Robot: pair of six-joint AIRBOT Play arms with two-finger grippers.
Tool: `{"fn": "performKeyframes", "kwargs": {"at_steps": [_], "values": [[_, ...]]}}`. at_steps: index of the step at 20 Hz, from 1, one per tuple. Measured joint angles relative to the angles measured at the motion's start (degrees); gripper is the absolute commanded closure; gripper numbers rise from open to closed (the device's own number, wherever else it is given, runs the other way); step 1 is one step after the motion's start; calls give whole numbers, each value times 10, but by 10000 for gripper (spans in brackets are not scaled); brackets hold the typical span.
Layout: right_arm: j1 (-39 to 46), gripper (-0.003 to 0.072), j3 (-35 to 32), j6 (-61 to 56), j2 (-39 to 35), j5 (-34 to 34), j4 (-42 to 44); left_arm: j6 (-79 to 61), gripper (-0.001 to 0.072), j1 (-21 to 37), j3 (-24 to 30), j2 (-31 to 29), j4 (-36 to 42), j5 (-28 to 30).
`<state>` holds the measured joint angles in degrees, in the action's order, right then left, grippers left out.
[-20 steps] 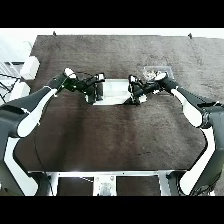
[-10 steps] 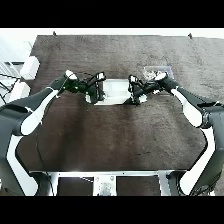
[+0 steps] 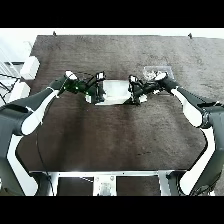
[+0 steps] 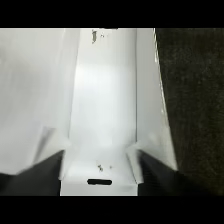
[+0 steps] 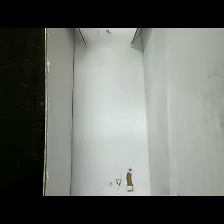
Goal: Fold the box and place the chain.
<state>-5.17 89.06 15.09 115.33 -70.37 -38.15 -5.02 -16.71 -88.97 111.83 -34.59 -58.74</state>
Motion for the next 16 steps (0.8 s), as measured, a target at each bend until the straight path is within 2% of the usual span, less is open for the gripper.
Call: {"fn": "performKeyframes", "kwargs": {"at_steps": [10,12,14,15,16], "values": [[0,192,0,0,0,0,1,4,13,5,0,0,3,-8],[-2,192,0,-1,0,1,2,10,329,15,0,-1,2,-15],[0,192,0,-2,0,2,0,14,448,30,0,-2,1,-26],[0,192,0,-2,0,2,0,15,482,35,0,-2,0,-35],[0,192,0,-1,0,2,0,16,483,39,0,-2,0,-46]]}}
